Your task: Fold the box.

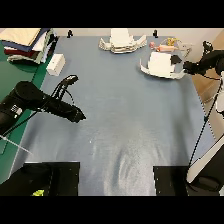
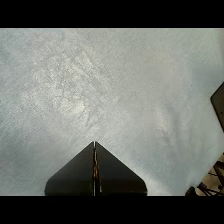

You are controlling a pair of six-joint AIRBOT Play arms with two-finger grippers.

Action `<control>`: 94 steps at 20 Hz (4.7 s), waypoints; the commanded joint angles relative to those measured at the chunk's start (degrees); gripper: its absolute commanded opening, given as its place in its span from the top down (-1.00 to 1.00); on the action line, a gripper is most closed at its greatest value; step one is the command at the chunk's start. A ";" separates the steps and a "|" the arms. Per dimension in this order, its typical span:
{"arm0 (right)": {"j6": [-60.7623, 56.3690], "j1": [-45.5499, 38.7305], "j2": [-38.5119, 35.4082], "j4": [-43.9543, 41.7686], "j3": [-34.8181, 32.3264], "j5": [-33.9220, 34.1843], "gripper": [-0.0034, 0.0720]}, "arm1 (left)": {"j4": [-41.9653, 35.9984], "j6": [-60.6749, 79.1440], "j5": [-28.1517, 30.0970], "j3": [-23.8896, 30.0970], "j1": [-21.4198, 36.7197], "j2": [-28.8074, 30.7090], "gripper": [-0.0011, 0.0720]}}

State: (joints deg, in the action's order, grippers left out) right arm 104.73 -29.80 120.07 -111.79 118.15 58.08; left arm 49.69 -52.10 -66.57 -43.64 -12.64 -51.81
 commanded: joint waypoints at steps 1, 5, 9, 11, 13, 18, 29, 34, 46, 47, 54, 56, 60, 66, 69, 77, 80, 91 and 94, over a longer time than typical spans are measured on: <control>3.87 0.55 -2.82 -6.47 0.09 6.54 0.91 | 0.02 0.00 0.00 0.00 -0.02 0.02 0.93; 2.97 0.96 -8.81 -14.21 -3.89 14.29 0.92 | 0.02 -0.02 0.02 -0.02 -0.02 0.02 0.93; 1.57 3.91 -17.81 -14.05 -16.74 15.13 0.92 | 0.02 -0.02 0.00 0.00 -0.02 0.02 0.93; 1.46 6.19 -24.52 -14.05 -27.19 12.83 0.92 | 0.02 0.00 0.02 0.00 -0.02 0.02 0.93; 0.17 8.81 -32.00 -14.01 -38.84 9.99 0.92 | 0.02 0.00 0.00 0.00 -0.02 0.02 0.93; -6.21 16.57 -54.99 -13.84 -69.33 1.64 0.92 | 0.02 0.00 0.04 0.00 -0.02 0.02 0.93; -15.82 24.52 -70.03 -3.34 -87.67 0.74 -0.03 | 0.02 0.00 0.04 0.00 -0.02 0.02 0.93; -11.02 24.48 -59.36 0.31 -76.19 9.49 -0.03 | 0.02 0.00 0.02 0.00 -0.02 0.02 0.93; 3.21 24.61 -43.95 -12.96 -70.25 14.69 0.56 | 0.02 0.00 0.02 0.00 -0.02 0.02 0.93; 3.87 25.05 -43.98 -13.62 -70.25 14.64 0.83 | 0.02 0.00 0.02 0.00 -0.02 0.02 0.93; 2.86 36.35 -51.23 -14.58 -76.35 6.91 0.91 | 0.00 0.00 1.36 -0.02 -0.02 0.02 0.93; -0.92 38.21 -57.00 -14.43 -81.50 1.33 0.91 | 0.00 -0.02 3.21 -0.04 0.00 0.02 0.93; -6.12 39.69 -68.89 -14.64 -91.43 -6.78 0.91 | -2.14 -0.02 4.02 -0.04 -0.02 0.02 0.93; -9.84 42.88 -75.67 -14.45 -97.68 -7.69 0.91 | -4.28 -0.61 9.29 -0.07 0.07 -0.57 0.93; -10.45 45.24 -75.73 -14.21 -97.77 -8.31 0.91 | -4.92 -0.63 9.18 -0.83 0.96 -5.20 -0.11; -10.88 47.67 -75.76 -13.97 -97.77 -10.03 0.91 | -13.05 8.59 -6.29 -6.62 5.44 -27.08 -0.11; -10.86 47.67 -75.76 -13.97 -97.74 -10.10 0.91 | -14.34 12.31 -10.27 -7.63 5.92 -32.15 -0.11; -10.86 47.67 -75.76 -13.99 -97.74 -10.08 0.91 | -18.21 19.80 -15.15 -11.65 0.22 -40.33 0.35; -10.86 47.67 -75.76 -13.99 -97.74 -10.05 0.91 | -18.23 20.92 -15.39 -11.67 0.22 -40.33 0.36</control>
State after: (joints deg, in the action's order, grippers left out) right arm 93.89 17.87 44.36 -125.75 20.43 48.03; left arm 31.46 -32.91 -80.82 -55.00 -12.08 -91.72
